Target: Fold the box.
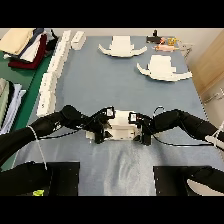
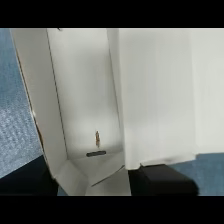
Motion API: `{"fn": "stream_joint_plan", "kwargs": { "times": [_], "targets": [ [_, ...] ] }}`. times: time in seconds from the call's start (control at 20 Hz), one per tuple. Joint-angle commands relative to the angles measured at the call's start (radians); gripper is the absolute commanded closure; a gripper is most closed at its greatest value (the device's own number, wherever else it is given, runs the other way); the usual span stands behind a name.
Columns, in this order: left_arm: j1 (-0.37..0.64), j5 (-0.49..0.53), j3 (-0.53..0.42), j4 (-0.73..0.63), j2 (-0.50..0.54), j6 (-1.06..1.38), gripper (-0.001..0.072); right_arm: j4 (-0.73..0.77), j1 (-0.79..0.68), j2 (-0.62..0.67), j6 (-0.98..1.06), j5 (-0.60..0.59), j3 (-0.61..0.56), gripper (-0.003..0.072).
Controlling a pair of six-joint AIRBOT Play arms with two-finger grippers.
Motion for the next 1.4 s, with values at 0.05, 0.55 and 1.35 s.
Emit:
{"fn": "stream_joint_plan", "kwargs": {
  "times": [0.05,0.55,1.35],
  "targets": [
    [0.001,-0.001,-0.001,0.003,-0.003,0.006,0.0103,0.0,0.0,0.0,0.0,0.0,0.0,0.0179],
    [0.003,0.005,0.005,0.391,0.16,-0.494,0.0693,0.0,0.0,0.0,0.0,0.0,0.0,0.0179],
    [0.349,-0.263,-0.079,0.543,0.271,-1.564,0.0694,0.0,0.0,0.0,0.0,0.0,0.001,0.0179]
  ]
}}
